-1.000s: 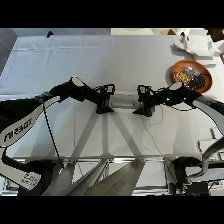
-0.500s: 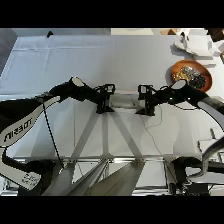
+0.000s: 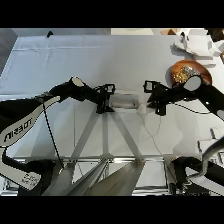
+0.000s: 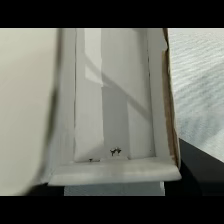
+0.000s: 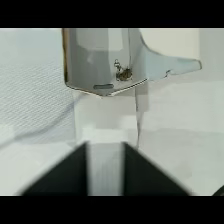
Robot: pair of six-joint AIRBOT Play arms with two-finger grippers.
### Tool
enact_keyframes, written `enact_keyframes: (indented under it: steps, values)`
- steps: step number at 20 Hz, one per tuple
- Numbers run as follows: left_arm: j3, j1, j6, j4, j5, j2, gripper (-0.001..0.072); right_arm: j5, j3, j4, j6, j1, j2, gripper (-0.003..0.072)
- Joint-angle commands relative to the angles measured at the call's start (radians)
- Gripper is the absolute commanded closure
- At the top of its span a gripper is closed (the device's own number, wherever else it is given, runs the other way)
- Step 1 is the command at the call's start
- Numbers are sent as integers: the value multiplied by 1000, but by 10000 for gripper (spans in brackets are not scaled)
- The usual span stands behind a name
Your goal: Fold the box and place the chain.
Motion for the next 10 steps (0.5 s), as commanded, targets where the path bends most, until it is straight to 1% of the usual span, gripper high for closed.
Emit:
enact_keyframes:
  steps: [1, 4, 6, 7, 10]
  values:
    - [0, 0, 0, 0, 0, 0, 522, 78, 0, 60, 67, 0, 104, 675]
    - [0, 0, 0, 0, 0, 0, 522, 76, 0, 322, 73, 1, 117, 676]
    - [0, 0, 0, 0, 0, 0, 522, 32, 0, 459, 73, 1, 99, 679]
    - [0, 0, 0, 0, 0, 0, 522, 2, 0, 483, 73, 1, 88, 680]
    - [0, 0, 0, 0, 0, 0, 522, -130, 0, 486, 119, 1, 43, 681]
